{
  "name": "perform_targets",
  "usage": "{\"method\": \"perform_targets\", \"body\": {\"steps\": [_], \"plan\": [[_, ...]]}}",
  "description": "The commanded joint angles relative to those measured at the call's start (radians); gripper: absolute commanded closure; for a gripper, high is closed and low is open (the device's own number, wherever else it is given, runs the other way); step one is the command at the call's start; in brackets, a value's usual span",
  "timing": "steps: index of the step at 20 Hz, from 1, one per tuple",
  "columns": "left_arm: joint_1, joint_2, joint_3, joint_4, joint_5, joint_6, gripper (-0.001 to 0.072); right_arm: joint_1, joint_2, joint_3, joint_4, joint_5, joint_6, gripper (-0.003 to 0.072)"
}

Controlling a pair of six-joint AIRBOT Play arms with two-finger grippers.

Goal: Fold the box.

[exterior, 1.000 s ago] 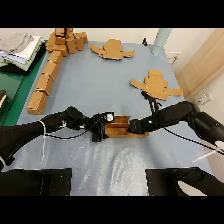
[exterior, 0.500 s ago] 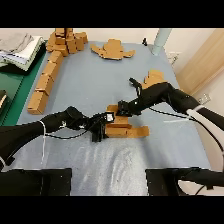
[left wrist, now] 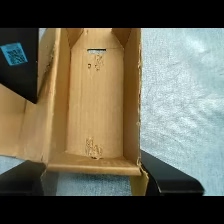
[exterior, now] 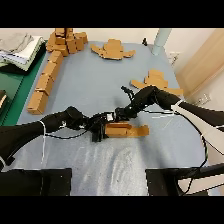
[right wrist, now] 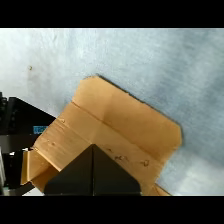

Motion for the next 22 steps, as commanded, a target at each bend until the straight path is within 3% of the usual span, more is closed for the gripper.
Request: {"method": "perform_targets", "body": {"steps": [1, 5, 10, 17, 19, 20, 21, 22], "plan": [[0.0, 0.0, 0.001, 0.0, 0.0, 0.002, 0.0295, 0.0, -0.013, 0.003, -0.003, -0.003, -0.056, 0.0682], [0.0, 0.0, 0.001, 0.0, 0.0, 0.002, 0.0295, -0.004, 0.04, 0.033, -0.004, -0.002, -0.145, 0.0682], [0.0, 0.0, 0.001, 0.0, 0.0, 0.002, 0.0295, -0.01, 0.252, 0.011, -0.103, 0.004, -0.207, 0.0683], [0.0, 0.0, 0.001, 0.0, 0.0, 0.002, 0.0295, -0.01, 0.628, -0.296, -0.176, -0.122, -0.409, 0.0655], [0.0, 0.0, 0.001, 0.0, 0.0, 0.002, 0.0295, -0.01, 0.701, -0.37, -0.254, -0.111, -0.47, 0.0293], [0.0, 0.0, 0.001, 0.0, 0.0, 0.002, 0.0295, -0.01, 0.719, -0.397, -0.303, -0.097, -0.529, 0.0151], [0.0, 0.0, 0.001, 0.0, 0.0, 0.002, 0.0295, -0.01, 0.724, -0.418, -0.354, -0.07, -0.582, 0.0078], [0.0, 0.0, 0.001, 0.0, 0.0, 0.002, 0.0295, -0.01, 0.72, -0.431, -0.391, -0.037, -0.62, 0.0054]]}}
